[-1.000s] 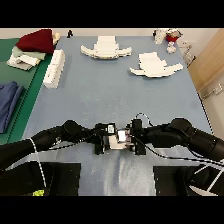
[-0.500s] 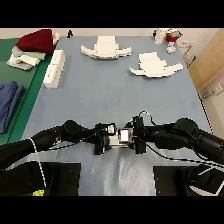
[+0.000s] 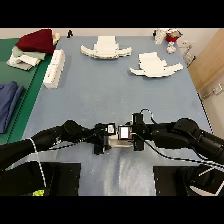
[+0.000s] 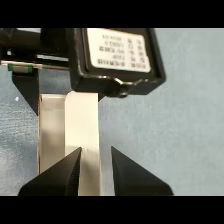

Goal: Fold the box.

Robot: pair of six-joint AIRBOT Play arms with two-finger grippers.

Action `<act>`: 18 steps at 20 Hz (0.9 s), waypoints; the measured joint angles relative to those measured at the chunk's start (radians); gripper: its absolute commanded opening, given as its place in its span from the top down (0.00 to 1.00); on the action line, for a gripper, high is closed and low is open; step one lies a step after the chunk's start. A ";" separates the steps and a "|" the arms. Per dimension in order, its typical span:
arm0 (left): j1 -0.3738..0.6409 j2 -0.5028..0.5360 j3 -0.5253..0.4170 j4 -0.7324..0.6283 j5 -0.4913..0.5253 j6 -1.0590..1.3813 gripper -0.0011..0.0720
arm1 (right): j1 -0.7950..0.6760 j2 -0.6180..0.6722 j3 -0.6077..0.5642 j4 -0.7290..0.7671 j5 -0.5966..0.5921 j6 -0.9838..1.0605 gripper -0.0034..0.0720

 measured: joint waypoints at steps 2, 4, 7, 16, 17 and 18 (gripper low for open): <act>0.000 0.000 0.000 0.000 0.000 0.000 0.28 | 0.000 -0.009 0.000 0.020 -0.019 0.003 0.58; 0.000 0.000 0.000 0.000 0.000 0.002 0.28 | 0.000 -0.022 -0.001 0.046 -0.043 0.006 0.59; 0.000 0.000 0.000 0.001 -0.004 0.002 0.28 | 0.001 -0.041 -0.001 0.078 -0.076 0.006 0.67; 0.000 0.000 0.000 0.001 -0.005 0.003 0.28 | 0.006 -0.058 -0.001 0.117 -0.133 0.003 0.46; 0.000 0.000 0.000 0.001 -0.004 0.003 0.28 | 0.008 -0.056 -0.001 0.121 -0.141 0.002 0.43; 0.000 0.000 0.000 0.000 -0.003 0.002 0.28 | 0.008 -0.053 -0.001 0.121 -0.145 -0.001 0.43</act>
